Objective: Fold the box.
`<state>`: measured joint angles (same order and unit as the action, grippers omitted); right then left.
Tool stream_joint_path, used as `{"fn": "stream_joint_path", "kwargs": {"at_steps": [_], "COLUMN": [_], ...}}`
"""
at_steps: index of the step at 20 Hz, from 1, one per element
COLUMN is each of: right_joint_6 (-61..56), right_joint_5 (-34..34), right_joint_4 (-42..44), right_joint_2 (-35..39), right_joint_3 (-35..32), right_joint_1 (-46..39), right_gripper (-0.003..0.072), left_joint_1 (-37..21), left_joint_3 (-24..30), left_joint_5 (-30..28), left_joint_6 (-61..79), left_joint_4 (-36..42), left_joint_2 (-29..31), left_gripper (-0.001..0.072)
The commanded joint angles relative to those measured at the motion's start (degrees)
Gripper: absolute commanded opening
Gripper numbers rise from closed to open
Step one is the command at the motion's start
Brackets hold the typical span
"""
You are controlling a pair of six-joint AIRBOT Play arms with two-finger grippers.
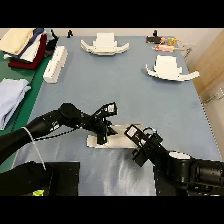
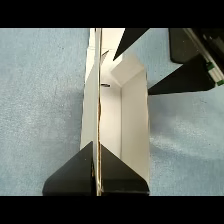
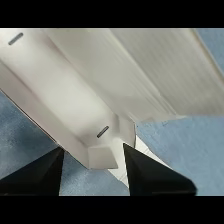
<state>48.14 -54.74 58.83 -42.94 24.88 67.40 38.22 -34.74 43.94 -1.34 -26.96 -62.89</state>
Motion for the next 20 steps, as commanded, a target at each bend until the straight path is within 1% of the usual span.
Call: {"fn": "stream_joint_path", "kwargs": {"at_steps": [1, 2, 3, 7, 9, 10, 12, 17, 19, 20], "right_joint_6": [-5.92, -5.95, -5.14, 2.4, 8.2, 13.73, 26.84, 69.07, 84.54, 90.23], "right_joint_5": [-1.77, -1.77, -2.32, -2.4, -1.09, 0.57, 3.41, 8.22, 8.26, 8.04], "right_joint_4": [-1.18, -1.22, -1.44, -0.96, -0.26, 1.77, 10.6, 37.24, 48.17, 52.15], "right_joint_2": [0.15, 0.17, 0.17, 0.94, 2.38, 3.28, 4.96, 4.98, 3.63, 2.58], "right_joint_3": [0.28, 0.28, 0.28, 0.26, 0.13, 0.15, 0.15, 0.15, 0.15, 0.15], "right_joint_1": [0.07, 0.07, 0.07, -0.02, -2.51, -4.87, -11.17, -32.15, -39.21, -42.14], "right_gripper": [0.0553, 0.0594, 0.072, 0.072, 0.072, 0.072, 0.072, 0.072, 0.072, 0.072], "left_joint_1": [0.02, 0.02, 0.02, 0.02, 0.02, 0.02, 0.02, 0.02, 0.02, 0.02], "left_joint_3": [-0.07, -0.07, -0.07, -0.07, -0.07, -0.07, -0.07, -0.07, -0.07, -0.07], "left_joint_5": [0.02, 0.02, 0.02, 0.02, 0.02, 0.02, 0.0, 0.0, 0.02, 0.0], "left_joint_6": [0.02, 0.02, 0.02, 0.02, 0.02, 0.02, 0.02, 0.02, 0.02, 0.02], "left_joint_4": [-0.02, -0.02, -0.02, -0.02, -0.02, -0.02, -0.02, -0.02, -0.02, -0.02], "left_joint_2": [0.02, 0.02, 0.02, 0.02, 0.02, 0.02, 0.02, 0.02, 0.02, 0.02], "left_gripper": [0.0014, 0.0014, 0.0014, 0.0014, 0.0014, 0.0014, 0.0014, 0.0014, 0.0014, 0.0014]}}
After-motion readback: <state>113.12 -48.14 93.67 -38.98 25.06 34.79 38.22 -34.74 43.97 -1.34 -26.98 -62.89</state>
